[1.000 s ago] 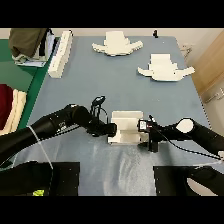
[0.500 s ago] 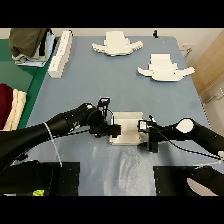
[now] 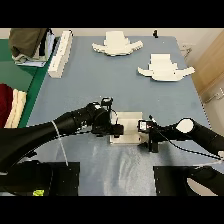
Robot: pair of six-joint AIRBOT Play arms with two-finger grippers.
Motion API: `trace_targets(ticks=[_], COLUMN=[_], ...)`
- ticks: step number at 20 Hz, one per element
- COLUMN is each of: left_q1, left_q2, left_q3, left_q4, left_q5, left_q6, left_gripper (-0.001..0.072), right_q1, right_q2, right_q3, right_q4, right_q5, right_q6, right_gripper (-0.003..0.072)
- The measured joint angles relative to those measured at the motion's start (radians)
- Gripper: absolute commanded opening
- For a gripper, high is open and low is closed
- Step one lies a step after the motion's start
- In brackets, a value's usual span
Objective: Fold the box.
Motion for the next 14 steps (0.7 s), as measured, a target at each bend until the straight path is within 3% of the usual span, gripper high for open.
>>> trace_targets(ticks=[3, 4, 7, 10, 12, 13, 14], left_q1=[-0.027, -0.036, -0.061, -0.078, -0.084, -0.087, -0.089], left_q2=[-0.054, -0.068, -0.101, -0.125, -0.135, -0.139, -0.141], left_q3=[0.057, 0.072, 0.102, 0.120, 0.127, 0.129, 0.130], left_q4=[0.037, 0.048, 0.073, 0.086, 0.092, 0.097, 0.100], left_q5=[-0.058, -0.079, -0.117, -0.134, -0.143, -0.145, -0.147], left_q6=[-0.016, -0.025, -0.050, -0.069, -0.083, -0.092, -0.101], left_gripper=[0.0509, 0.0288, 0.0264, 0.0123, 0.0104, 0.0020, 0.0016], right_q1=[0.000, 0.000, 0.000, 0.000, 0.000, 0.000, 0.000], right_q2=[0.000, 0.000, 0.000, 0.000, 0.000, 0.000, 0.000], right_q3=[0.000, 0.000, 0.000, 0.000, 0.000, 0.000, 0.000], right_q4=[0.000, 0.000, 0.000, -0.001, -0.003, -0.003, -0.003], right_q5=[0.000, 0.000, 0.000, 0.000, 0.000, 0.000, 0.002], right_q6=[0.000, 0.000, 0.000, 0.000, 0.000, 0.000, 0.000], right_gripper=[0.0546, 0.0546, 0.0546, 0.0546, 0.0546, 0.0546, 0.0546])
